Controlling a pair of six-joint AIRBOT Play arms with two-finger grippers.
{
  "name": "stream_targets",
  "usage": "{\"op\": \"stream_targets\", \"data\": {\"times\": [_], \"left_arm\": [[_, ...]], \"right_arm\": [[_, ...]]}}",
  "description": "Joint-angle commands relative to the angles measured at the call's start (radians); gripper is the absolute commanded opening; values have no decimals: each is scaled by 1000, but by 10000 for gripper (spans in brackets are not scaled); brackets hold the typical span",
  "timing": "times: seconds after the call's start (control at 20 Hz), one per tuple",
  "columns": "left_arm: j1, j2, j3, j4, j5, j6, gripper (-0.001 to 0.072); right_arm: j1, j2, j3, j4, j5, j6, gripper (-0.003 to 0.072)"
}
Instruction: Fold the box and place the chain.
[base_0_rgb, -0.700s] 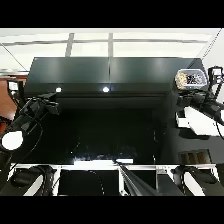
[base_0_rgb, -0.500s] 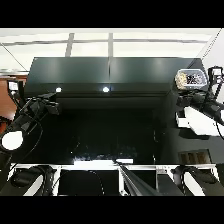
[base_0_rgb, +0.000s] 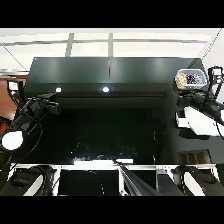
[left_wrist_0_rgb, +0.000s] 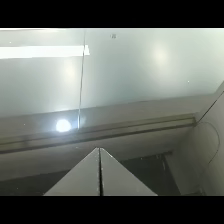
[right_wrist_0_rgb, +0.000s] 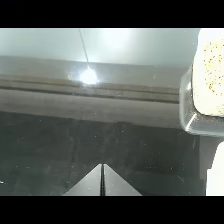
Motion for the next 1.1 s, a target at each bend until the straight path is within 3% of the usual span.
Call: {"op": "stream_targets", "data": {"times": [0.0,0.25,0.4,0.65,0.75,0.8,0.85,0.9,0.95,1.0,1.05], "left_arm": [[-1,1,-1,0,0,0,27],[-1,1,-1,0,5,-1,27],[-1,1,-1,-1,8,-1,27],[-2,-93,0,-64,137,-8,27],[-11,-165,15,-154,124,-7,30],[-24,-199,34,-154,105,-3,102],[-42,-235,62,-150,87,27,368],[-57,-264,94,-150,58,79,698],[-62,-295,134,-150,21,84,719],[-62,-320,171,-151,-13,76,719],[-63,-341,203,-151,-34,75,719]], "right_arm": [[1,0,0,0,0,0,16],[1,0,0,11,-1,1,16],[1,-2,0,106,-24,-8,17],[1,-47,-1,107,-380,-6,16],[1,-104,-1,106,-455,-7,16],[0,-145,-1,106,-488,-7,18],[-4,-198,0,106,-514,-7,122],[-14,-243,5,106,-507,-7,602],[-32,-285,23,115,-422,-1,712],[-56,-314,55,112,-257,-2,712],[-71,-331,77,105,-171,-3,713]]}}
